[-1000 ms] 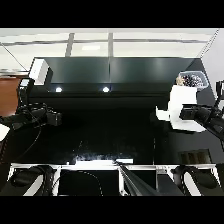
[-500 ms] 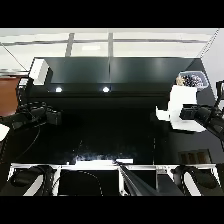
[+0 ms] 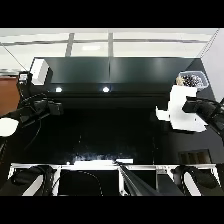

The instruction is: Fold the box and place the chain.

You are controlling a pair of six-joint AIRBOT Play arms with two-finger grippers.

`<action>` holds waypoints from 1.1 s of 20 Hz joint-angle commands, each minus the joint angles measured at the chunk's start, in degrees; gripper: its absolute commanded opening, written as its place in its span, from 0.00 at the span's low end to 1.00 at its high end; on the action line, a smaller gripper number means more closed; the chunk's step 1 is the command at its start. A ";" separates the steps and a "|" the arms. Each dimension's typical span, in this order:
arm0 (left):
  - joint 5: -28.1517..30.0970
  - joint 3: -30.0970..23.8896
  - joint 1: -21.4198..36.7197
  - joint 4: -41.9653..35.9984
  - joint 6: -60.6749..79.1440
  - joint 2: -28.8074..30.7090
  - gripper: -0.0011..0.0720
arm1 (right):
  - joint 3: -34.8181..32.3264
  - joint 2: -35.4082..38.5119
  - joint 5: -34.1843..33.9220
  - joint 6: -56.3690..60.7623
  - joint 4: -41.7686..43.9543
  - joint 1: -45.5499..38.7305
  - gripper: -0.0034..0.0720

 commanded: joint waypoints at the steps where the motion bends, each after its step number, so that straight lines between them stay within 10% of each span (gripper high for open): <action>1: 3.32 1.55 -0.02 -0.04 -0.94 -2.10 0.52 | 2.16 -0.94 -7.13 -0.04 -2.32 -0.55 0.05; 5: 1.38 6.67 -0.02 0.11 -1.07 -1.95 0.99 | 12.52 -5.14 1.11 0.46 -15.61 -3.28 0.06; 11: -6.91 9.73 -0.02 0.87 -1.07 -1.90 0.98 | 29.46 -21.11 20.48 18.84 -36.70 -18.03 0.25; 12: -7.72 9.73 -0.02 1.42 -1.07 -1.88 0.98 | 29.97 -24.24 22.14 19.04 -36.39 -21.68 0.46; 13: -8.39 9.73 0.00 1.75 -1.07 -1.88 0.98 | 29.99 -27.41 24.39 20.46 -36.13 -25.27 0.94; 22: -11.61 9.73 -0.02 2.75 -1.05 -2.08 0.98 | 36.48 -52.89 39.23 -9.07 -0.37 -47.67 1.00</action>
